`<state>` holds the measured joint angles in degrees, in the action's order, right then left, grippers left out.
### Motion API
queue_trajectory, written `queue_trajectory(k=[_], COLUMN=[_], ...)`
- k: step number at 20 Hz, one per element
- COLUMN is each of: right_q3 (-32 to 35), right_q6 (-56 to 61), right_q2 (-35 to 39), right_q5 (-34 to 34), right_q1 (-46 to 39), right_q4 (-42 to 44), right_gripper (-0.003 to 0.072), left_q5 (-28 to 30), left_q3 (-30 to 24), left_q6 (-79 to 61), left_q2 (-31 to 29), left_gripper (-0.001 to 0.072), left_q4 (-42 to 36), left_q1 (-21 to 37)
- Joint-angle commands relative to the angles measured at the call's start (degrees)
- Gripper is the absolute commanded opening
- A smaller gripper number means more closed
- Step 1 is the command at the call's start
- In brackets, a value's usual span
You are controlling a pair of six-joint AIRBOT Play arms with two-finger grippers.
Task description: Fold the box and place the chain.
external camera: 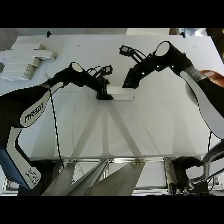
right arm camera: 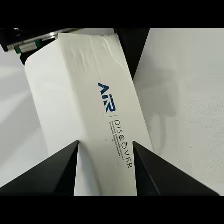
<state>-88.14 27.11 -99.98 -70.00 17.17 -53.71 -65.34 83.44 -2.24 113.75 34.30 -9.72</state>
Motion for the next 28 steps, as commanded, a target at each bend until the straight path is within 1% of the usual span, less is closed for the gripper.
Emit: queue_trajectory(k=[1, 3, 5, 9, 10, 11, 14, 19, 23, 28], right_q3=[-0.04, -0.04, -0.04, -0.04, -0.04, -0.04, -0.04, 0.02, 0.11, 3.32], right_q6=[-0.57, 0.37, 1.60, 1.60, 1.60, 1.57, 1.55, 1.55, 1.57, 1.55], right_q2=[0.76, 0.76, 0.81, 1.18, 1.31, 1.51, 2.27, 2.38, 2.21, 2.10], right_q5=[4.55, 5.88, 6.64, 6.67, 6.64, 6.64, 6.80, 8.92, 7.80, 8.07], right_q1=[2.40, 3.23, 3.67, 3.96, 3.96, 3.96, 3.96, 3.96, 4.22, 5.40], right_q4=[-7.48, -9.18, -9.22, -9.16, -9.18, -9.18, -8.98, -9.01, -9.25, -9.22], right_gripper=[0.0372, 0.0371, 0.0332, 0.0326, 0.0274, 0.0266, 0.0266, 0.0266, 0.0266, 0.0266], left_q5=[0.00, 0.00, 0.00, 0.00, 0.00, 0.00, 0.00, 0.00, 0.00, -0.02], left_q3=[0.02, 0.02, 0.02, 0.02, 0.02, 0.02, 0.02, 0.02, 0.02, 0.02], left_q6=[-0.04, -0.04, -0.04, -0.04, -0.02, -0.04, -0.04, -0.04, -0.04, -0.04], left_q2=[-0.02, -0.02, -0.02, -0.02, -0.02, -0.02, -0.02, -0.02, -0.02, -0.02], left_gripper=[0.0533, 0.0533, 0.0533, 0.0533, 0.0533, 0.0533, 0.0533, 0.0533, 0.0533, 0.0533], left_q4=[0.02, 0.02, 0.02, 0.02, 0.02, 0.02, 0.02, 0.02, 0.02, 0.02], left_q1=[-0.02, -0.02, 0.00, -0.02, 0.00, -0.02, 0.00, -0.02, -0.02, -0.02])
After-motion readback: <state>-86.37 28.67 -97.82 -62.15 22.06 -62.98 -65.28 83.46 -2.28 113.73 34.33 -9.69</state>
